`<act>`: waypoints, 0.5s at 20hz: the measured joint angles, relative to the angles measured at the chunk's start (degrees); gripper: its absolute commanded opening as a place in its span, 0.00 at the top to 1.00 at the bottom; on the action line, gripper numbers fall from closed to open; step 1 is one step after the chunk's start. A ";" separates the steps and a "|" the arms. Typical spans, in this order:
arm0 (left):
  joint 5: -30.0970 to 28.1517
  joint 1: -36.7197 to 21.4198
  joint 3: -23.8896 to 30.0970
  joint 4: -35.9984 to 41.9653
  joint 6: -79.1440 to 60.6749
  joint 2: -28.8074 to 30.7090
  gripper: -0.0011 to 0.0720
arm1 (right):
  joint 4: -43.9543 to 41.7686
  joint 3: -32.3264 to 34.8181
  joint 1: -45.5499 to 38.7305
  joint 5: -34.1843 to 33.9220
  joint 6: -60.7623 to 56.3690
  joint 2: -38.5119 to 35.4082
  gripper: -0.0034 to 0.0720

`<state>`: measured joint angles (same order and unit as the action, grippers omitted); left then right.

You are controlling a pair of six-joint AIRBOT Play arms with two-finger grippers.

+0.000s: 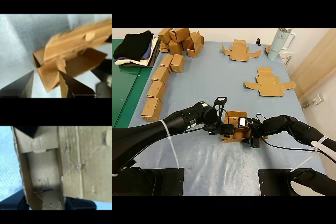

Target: Fold the box.

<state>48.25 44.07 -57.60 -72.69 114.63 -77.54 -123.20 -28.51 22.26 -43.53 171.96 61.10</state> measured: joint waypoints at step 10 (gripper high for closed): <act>10.54 4.11 -10.36 -11.26 12.52 -7.52 0.33 | -0.02 0.00 0.00 0.00 0.00 0.00 0.31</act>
<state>58.78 48.18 -67.96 -83.94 127.15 -85.06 -123.22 -28.51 22.26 -43.53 171.96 61.10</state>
